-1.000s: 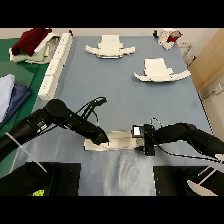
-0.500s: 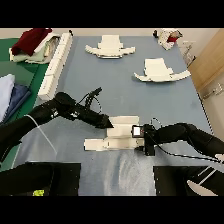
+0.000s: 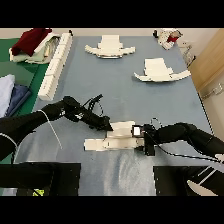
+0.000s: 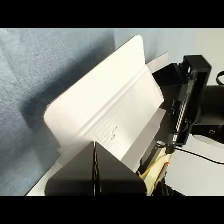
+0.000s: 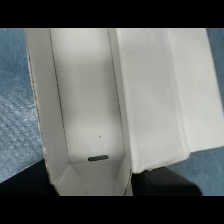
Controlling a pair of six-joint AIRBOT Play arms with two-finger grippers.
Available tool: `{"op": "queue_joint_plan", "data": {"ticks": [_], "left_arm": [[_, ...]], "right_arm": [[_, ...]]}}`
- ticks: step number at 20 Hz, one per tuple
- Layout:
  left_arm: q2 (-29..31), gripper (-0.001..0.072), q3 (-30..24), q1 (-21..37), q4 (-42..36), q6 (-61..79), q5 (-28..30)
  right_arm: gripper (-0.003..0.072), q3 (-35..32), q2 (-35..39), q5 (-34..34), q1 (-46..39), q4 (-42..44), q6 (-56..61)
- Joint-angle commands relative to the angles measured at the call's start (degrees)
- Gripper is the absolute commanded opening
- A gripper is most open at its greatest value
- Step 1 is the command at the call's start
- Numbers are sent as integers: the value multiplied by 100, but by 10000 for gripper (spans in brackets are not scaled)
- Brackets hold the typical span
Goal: Fold the box.
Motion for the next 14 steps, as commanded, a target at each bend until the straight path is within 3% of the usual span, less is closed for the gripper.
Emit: {"op": "queue_joint_plan", "data": {"ticks": [1, 9, 14], "left_arm": [[-81, 15, 4, 4, -85, -7, 11], [-146, 15, 107, 4, -96, 133, -79], [872, 13, 326, 9, 125, 667, 20]], "right_arm": [[509, -2, 2, 4, 7, -2, -7], [509, -2, 2, 4, 7, -2, -7], [509, -2, 2, 4, 7, -2, -7]]}}
